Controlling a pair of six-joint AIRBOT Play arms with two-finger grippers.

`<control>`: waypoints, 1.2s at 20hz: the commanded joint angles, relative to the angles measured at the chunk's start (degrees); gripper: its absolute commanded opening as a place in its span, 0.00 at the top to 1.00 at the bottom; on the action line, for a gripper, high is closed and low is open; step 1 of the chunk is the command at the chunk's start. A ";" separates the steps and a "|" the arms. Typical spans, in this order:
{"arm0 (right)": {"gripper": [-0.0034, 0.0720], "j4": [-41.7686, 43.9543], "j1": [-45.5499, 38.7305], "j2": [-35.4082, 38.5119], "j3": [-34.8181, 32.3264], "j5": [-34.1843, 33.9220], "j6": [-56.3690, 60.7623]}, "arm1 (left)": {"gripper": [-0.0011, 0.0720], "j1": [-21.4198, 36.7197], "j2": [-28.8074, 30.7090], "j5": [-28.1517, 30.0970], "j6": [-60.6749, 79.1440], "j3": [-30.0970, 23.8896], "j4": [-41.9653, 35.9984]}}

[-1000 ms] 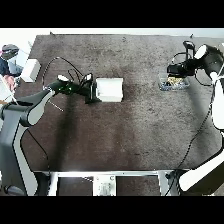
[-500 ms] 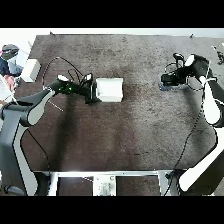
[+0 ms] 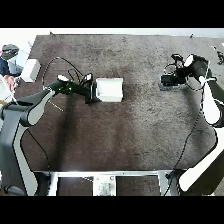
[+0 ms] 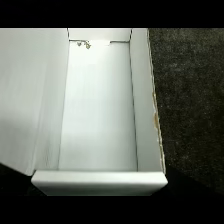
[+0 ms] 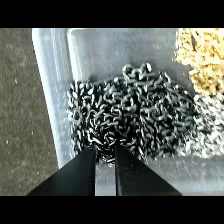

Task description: Fold the box and place the chain.

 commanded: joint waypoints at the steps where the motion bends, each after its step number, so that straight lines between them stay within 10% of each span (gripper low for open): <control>1: 0.94 -0.35 0.04 3.06 0.02 0.17 -0.17 | 0.34 0.00 -0.02 0.00 0.02 0.00 0.00; 10: 0.94 -0.55 0.04 12.87 0.02 1.33 -1.90 | 0.34 0.00 -0.02 0.00 0.02 0.00 0.00; 23: 0.93 -0.35 0.52 2.71 -0.02 3.54 -1.86 | 0.34 0.00 -0.02 0.00 0.02 0.00 0.00; 24: 0.76 -0.35 0.52 2.60 -0.02 3.32 -1.86 | 0.34 0.00 -0.02 0.00 0.02 0.00 0.00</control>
